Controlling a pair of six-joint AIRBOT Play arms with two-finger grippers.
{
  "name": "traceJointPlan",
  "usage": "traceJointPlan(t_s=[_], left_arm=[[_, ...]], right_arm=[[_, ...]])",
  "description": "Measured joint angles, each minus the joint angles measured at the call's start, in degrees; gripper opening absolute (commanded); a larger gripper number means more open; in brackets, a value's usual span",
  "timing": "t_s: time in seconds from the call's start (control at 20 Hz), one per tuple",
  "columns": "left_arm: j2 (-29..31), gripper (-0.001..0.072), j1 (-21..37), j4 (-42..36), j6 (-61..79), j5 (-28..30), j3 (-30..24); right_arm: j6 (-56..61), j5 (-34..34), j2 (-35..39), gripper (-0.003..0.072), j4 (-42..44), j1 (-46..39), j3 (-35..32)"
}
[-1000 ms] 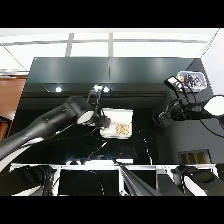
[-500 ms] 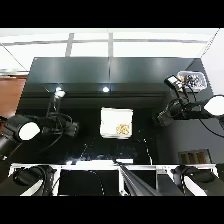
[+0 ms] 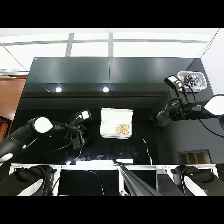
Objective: Fold the box and place the chain.
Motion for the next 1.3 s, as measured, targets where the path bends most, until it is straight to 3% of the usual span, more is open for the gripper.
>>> traceJointPlan(t_s=[0.3,0.55,1.3], left_arm=[[-12.20,0.0708,0.42,-7.06,21.90,-1.29,7.23],[-18.23,0.0708,1.49,-8.20,27.76,-3.82,12.55],[-21.09,0.0707,0.90,-12.55,31.45,-4.48,14.19]], right_arm=[[0.46,1.36,0.00,0.0535,0.68,0.00,0.00],[0.59,1.64,0.00,0.0535,0.85,0.00,0.00],[0.59,0.70,0.00,0.0535,0.81,0.00,0.00]])
